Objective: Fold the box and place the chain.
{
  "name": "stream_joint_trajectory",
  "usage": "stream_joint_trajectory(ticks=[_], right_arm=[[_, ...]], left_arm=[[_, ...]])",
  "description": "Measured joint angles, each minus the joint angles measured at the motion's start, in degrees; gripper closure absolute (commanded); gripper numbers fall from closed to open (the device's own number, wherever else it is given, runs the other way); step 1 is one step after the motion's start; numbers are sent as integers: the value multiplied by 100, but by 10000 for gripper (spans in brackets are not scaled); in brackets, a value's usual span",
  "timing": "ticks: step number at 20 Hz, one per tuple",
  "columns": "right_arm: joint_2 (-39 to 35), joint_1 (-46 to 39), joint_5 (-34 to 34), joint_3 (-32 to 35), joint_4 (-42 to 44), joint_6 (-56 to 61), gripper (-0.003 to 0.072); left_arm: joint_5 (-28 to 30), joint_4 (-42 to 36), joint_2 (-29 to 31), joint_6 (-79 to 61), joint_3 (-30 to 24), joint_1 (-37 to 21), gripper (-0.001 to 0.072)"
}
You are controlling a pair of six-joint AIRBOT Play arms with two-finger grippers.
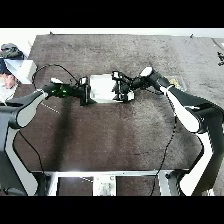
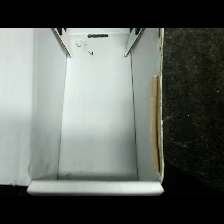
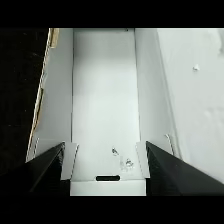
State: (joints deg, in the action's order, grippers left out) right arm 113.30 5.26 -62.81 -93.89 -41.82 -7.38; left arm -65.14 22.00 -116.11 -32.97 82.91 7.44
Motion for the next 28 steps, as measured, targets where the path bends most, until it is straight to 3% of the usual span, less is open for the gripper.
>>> stream_joint_trajectory(ticks=[1,2,11,14,21,28], right_arm=[[-9,0,7,0,-59,83,509],[-33,-2,-2,2,-170,210,692],[-966,-149,-286,0,-2050,2981,700],[-1180,-509,-275,2,-2321,4183,700],[-1255,-1416,-149,542,-1615,6059,700],[-675,-1427,70,1150,-236,6262,700]], left_arm=[[0,-4,0,7,0,0,505],[2,-4,0,4,0,0,504],[4,-4,0,0,0,2,504],[2,-4,0,0,0,2,505],[4,-4,0,-2,0,2,504],[4,-7,0,-4,0,2,504]])
